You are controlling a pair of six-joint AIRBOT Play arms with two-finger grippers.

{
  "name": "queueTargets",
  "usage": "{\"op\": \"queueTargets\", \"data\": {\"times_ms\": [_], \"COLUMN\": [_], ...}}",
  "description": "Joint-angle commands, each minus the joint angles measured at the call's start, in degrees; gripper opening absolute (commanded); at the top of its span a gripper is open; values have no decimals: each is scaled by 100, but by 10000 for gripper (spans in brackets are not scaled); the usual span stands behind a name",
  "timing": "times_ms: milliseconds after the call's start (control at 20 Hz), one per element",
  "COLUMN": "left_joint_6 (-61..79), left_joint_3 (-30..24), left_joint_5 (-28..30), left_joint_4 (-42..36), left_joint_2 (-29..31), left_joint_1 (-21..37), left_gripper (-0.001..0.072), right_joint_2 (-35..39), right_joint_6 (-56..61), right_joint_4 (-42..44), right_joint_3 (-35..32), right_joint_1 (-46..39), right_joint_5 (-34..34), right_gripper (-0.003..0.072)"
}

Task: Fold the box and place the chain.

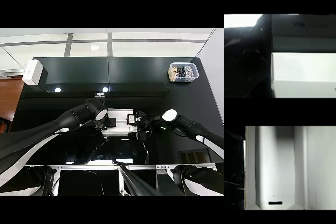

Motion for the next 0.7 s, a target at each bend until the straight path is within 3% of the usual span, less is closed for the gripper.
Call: {"op": "queueTargets", "data": {"times_ms": [0,50,100,150,400,550,600,650], "left_joint_6": [-68,-68,-66,-66,-9,90,92,92], "left_joint_3": [15,15,15,15,15,15,15,15], "left_joint_5": [11,11,13,13,-42,-33,-33,-33], "left_joint_4": [-17,-17,-17,-17,-17,-20,-22,-20], "left_joint_2": [4,4,4,4,11,11,11,11], "left_joint_1": [-4,-4,-4,-4,-4,-4,-4,-4], "left_gripper": [26,26,27,26,27,27,28,28], "right_joint_2": [0,2,2,33,640,815,815,815], "right_joint_6": [28,177,345,468,859,857,859,861], "right_joint_4": [31,28,17,-85,-1200,-1248,-1248,-1241], "right_joint_3": [2,2,4,13,13,15,13,13], "right_joint_1": [0,-2,0,-2,-2,0,0,0], "right_joint_5": [-2,-50,-149,-118,195,262,291,332], "right_gripper": [150,289,650,712,705,672,437,260]}}
